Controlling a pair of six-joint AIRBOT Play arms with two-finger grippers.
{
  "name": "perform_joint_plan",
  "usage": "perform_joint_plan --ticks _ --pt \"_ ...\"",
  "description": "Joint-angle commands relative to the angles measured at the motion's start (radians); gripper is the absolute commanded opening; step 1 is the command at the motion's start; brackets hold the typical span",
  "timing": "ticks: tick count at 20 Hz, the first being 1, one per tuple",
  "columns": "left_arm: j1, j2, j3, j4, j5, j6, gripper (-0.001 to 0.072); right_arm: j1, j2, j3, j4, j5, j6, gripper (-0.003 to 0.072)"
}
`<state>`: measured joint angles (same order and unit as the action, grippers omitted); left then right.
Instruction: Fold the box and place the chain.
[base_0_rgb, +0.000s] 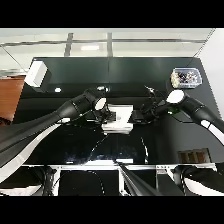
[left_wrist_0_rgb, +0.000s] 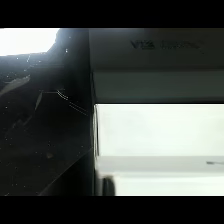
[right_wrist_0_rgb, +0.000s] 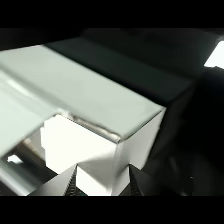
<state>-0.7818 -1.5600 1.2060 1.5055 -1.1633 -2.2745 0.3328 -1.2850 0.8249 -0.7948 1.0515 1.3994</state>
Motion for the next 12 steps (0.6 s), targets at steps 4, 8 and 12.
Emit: perform_joint_plan --ticks 4,8,12 --pt "0.0 0.0 0.0 0.001 0.0 0.0 0.0026 0.165 -0.004 0.081 -0.38 -0.048 0.397 0.036" --pt "0.0 0.0 0.0 0.001 0.001 0.0 0.0026 0.246 -0.041 0.118 -0.509 -0.039 0.56 0.0302" --pt "0.0 0.0 0.0 0.001 0.001 0.0 0.0026 0.306 -0.069 0.145 -0.575 -0.03 0.634 0.0241"
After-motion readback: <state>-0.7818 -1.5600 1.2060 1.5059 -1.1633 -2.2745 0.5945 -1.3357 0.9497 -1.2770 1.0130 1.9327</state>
